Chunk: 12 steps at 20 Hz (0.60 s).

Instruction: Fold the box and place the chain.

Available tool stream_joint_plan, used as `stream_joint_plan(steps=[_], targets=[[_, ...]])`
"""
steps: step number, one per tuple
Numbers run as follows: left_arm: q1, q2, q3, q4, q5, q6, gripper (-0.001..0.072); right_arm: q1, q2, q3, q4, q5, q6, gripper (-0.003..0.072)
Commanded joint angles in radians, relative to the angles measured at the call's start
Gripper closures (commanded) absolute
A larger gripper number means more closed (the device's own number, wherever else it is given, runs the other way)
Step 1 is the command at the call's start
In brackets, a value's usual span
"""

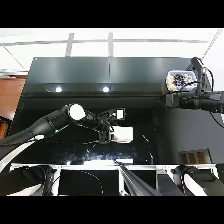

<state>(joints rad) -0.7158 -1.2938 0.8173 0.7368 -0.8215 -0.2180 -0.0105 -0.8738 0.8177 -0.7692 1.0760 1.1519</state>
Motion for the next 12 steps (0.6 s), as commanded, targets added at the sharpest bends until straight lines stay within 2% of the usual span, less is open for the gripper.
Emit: stream_joint_plan(steps=[1,12], targets=[[0.000,0.001,0.001,0.007,-0.001,0.000,-0.0001,0.000,0.000,0.000,0.000,0.000,0.000,0.0649],[-0.012,-0.043,0.000,0.010,-0.017,-0.034,-0.0002,0.000,0.000,0.000,0.000,-0.005,0.000,0.0648]])
